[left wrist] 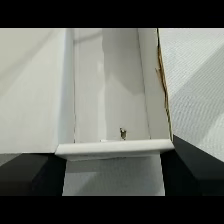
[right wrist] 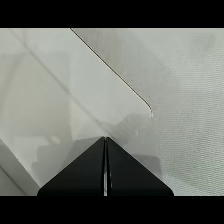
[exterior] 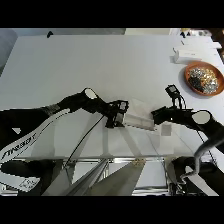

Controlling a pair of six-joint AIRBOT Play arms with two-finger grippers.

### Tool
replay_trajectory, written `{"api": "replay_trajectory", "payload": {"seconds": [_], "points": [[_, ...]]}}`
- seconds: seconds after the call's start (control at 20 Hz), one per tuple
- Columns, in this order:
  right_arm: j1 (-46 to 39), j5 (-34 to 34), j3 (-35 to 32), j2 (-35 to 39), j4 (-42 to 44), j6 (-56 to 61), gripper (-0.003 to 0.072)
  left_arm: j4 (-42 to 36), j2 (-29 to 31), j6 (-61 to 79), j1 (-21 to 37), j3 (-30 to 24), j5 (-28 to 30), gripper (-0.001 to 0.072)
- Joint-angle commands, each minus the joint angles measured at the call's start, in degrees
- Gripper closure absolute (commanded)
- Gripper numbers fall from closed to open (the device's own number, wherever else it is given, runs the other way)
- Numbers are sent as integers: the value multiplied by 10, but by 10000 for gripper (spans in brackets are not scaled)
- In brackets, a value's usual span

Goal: Fold the box and place the chain.

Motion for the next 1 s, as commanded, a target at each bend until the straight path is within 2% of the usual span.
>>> {"api": "replay_trajectory", "payload": {"seconds": [0.0, 0.15, 0.25, 0.4, 0.5, 0.6, 0.7, 0.75, 0.8, 0.85, 0.9, 0.95], "points": [[0, 19, 2, 27, -2, 17, 666, 0, 0, 0, 0, 0, 0, 500], [0, 43, 8, 94, -10, 15, 666, 0, 0, 0, 0, 0, 0, 500], [0, 76, 9, 149, -52, 15, 666, 0, 0, 0, 0, 0, 0, 500], [0, 174, 9, 229, -227, 15, 666, 0, 0, 0, 0, 0, 0, 500], [1, 256, 9, 251, -330, 4, 666, 0, 0, 0, 0, 0, 0, 500], [1, 289, 2, 250, -322, -70, 666, 0, 0, 0, 0, 0, 0, 500], [1, 299, -9, 245, -256, -200, 663, 0, 0, 0, 0, 0, 0, 500], [1, 298, -15, 236, -228, -258, 567, 0, 0, 0, 0, 0, 0, 500], [1, 294, -22, 223, -208, -310, 373, 0, 0, 0, 0, 0, 0, 500], [1, 290, -26, 208, -198, -351, 349, 0, 0, 0, 0, 0, 0, 500], [1, 280, -26, 195, -190, -367, 362, 0, 0, 0, 0, 0, 0, 500], [1, 265, -26, 185, -186, -376, 441, 0, 0, 0, 0, 0, 0, 500]]}}
